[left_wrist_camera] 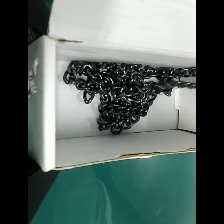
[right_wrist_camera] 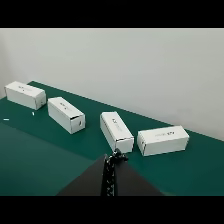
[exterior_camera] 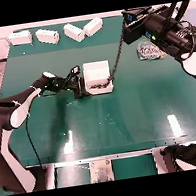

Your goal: Fold the box and place the chain.

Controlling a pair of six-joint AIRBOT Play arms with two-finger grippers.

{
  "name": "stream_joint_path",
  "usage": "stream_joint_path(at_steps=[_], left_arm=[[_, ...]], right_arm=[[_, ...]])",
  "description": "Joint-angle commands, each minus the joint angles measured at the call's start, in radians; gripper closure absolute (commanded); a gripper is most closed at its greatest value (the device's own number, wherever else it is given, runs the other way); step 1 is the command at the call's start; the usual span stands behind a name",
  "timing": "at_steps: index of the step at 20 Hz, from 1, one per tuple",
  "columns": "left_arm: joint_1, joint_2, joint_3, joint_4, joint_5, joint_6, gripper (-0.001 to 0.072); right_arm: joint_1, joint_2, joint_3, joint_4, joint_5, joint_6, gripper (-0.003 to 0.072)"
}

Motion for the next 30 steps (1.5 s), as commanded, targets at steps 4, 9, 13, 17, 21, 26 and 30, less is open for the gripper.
stream_joint_path(at_steps=[4,9,13,17,21,26,30], left_arm=[[0.0,0.0,0.001,0.0,0.001,0.001,0.0241],[0.0,0.0,0.001,0.0,0.001,0.001,0.0241],[0.0,0.0,0.001,0.0,0.002,0.0,0.0241],[0.0,0.0,0.001,0.0,0.002,0.001,0.0241],[0.0,0.0,0.001,0.0,0.002,0.001,0.0241],[0.0,0.0,0.001,0.0,0.002,0.001,0.0241],[0.0,0.0,0.001,0.0,0.002,0.001,0.0241]], right_arm=[[0.071,-0.002,-0.003,0.001,0.056,0.008,0.0676],[0.114,-0.063,-0.016,0.016,0.056,0.008,0.0676],[0.118,-0.129,-0.018,0.069,0.055,0.008,0.0676],[0.129,-0.209,-0.019,0.082,0.057,0.008,0.0674],[0.127,-0.238,-0.019,0.077,0.102,0.007,0.0242],[0.071,-0.236,-0.022,-0.046,0.293,-0.013,0.0248],[-0.084,-0.236,-0.119,-0.103,0.355,-0.335,0.0228]])
